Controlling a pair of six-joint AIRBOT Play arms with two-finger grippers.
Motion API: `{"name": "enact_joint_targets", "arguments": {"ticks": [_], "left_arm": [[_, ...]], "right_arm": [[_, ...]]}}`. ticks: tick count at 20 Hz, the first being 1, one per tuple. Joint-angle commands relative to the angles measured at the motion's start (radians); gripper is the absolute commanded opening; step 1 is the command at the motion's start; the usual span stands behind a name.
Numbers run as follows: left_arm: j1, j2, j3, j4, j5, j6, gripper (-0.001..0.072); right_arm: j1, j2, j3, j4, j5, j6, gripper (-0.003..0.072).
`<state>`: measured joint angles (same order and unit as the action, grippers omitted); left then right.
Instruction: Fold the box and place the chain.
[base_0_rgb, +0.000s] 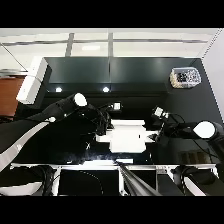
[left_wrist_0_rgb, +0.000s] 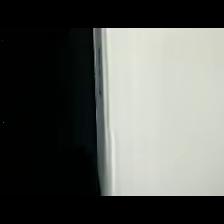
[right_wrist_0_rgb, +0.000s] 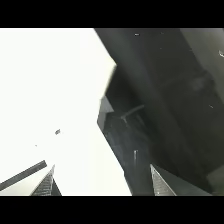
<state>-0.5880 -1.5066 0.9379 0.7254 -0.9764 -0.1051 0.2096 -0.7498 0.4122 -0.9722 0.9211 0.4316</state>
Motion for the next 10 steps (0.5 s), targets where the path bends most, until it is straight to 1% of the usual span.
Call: {"name": "enact_joint_targets", "arguments": {"ticks": [1,5,10], "left_arm": [[0.0,-0.004,0.0,0.005,0.0,-0.008,0.0027],[0.0,-0.004,0.0,0.005,0.0,-0.008,0.0027],[0.0,-0.004,0.0,0.008,0.0,-0.008,0.0027]], "right_arm": [[0.026,-0.002,-0.032,0.004,-0.018,-0.063,0.0705],[0.062,-0.003,-0.058,0.022,0.045,-0.134,0.0705],[0.143,-0.053,-0.087,0.018,0.043,-0.143,0.0705]]}}
